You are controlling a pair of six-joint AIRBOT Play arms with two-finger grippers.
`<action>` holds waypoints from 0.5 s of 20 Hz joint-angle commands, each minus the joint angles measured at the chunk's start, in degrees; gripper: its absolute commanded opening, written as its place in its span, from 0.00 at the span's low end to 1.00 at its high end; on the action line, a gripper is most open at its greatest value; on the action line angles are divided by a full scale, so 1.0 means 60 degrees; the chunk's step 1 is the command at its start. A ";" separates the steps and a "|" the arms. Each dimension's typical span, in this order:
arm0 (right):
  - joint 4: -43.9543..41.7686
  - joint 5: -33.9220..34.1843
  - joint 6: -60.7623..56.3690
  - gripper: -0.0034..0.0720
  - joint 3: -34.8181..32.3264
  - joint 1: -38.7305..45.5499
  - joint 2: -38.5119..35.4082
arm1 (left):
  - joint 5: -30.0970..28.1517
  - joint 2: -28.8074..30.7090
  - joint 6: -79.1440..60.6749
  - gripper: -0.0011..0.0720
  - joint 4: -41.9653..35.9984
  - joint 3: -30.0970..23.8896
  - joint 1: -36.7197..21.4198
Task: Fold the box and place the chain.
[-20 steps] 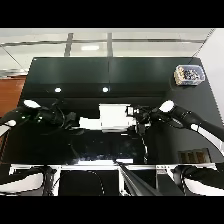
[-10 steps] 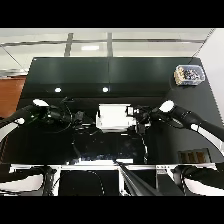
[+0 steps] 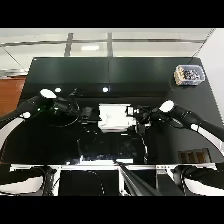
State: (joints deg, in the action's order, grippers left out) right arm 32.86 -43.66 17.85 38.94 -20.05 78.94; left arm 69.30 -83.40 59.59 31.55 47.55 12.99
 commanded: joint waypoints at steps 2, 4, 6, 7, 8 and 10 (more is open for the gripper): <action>-0.0004 -0.0004 -0.0004 0.38 -0.0004 -0.0007 0.0004 | -0.0670 0.0000 0.1923 0.78 0.1701 0.0729 0.0958; -0.0004 -0.0004 -0.0004 0.38 -0.0004 -0.0011 0.0004 | -0.0973 0.0000 0.2524 0.70 0.2146 0.0965 0.1304; -0.0004 -0.0004 -0.0004 0.38 -0.0004 -0.0007 0.0004 | -0.1333 0.0000 0.3253 0.69 0.2714 0.1162 0.1621; -0.0004 -0.0004 -0.0004 0.38 -0.0004 -0.0011 0.0004 | -0.1475 0.0000 0.3646 0.69 0.3082 0.1239 0.1778; -0.0004 -0.0004 -0.0004 0.38 -0.0004 -0.0007 0.0004 | -0.1570 0.0000 0.4109 0.69 0.3577 0.1308 0.1956; -0.0004 -0.0004 -0.0004 0.38 -0.0004 -0.0007 0.0004 | -0.1628 0.0000 0.5020 0.69 0.4645 0.1395 0.2295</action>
State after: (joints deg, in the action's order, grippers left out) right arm 32.84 -43.68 17.85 38.94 -20.05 78.94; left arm 61.71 -83.40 81.03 50.24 54.74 24.03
